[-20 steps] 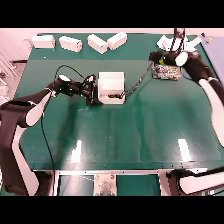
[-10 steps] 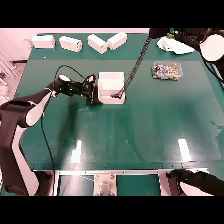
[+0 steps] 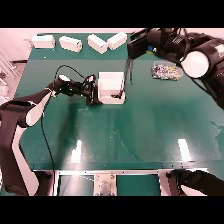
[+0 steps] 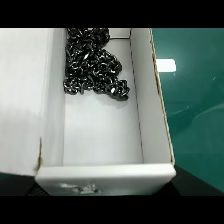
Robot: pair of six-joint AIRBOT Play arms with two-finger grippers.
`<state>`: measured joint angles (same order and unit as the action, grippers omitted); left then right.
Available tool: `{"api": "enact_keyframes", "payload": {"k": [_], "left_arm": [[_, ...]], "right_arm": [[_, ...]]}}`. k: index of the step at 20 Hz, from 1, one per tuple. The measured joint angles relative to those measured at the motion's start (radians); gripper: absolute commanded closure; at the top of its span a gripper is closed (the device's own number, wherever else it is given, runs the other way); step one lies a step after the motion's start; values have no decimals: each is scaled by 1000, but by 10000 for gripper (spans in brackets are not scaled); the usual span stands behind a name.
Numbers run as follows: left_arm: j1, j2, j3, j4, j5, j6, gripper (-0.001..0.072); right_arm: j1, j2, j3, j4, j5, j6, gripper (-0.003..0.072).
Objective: Fold the box and place the chain.
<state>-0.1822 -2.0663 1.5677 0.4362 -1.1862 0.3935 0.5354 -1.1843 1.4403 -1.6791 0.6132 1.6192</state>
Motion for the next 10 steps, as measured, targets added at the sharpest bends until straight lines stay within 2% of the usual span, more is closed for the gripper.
{"api": "enact_keyframes", "payload": {"k": [5,10], "left_arm": [[0,0,0,0,0,0,239],[0,0,0,0,0,0,239]], "right_arm": [[16,-1,-76,36,-23,1,684],[19,-35,-160,88,-101,2,684]]}}
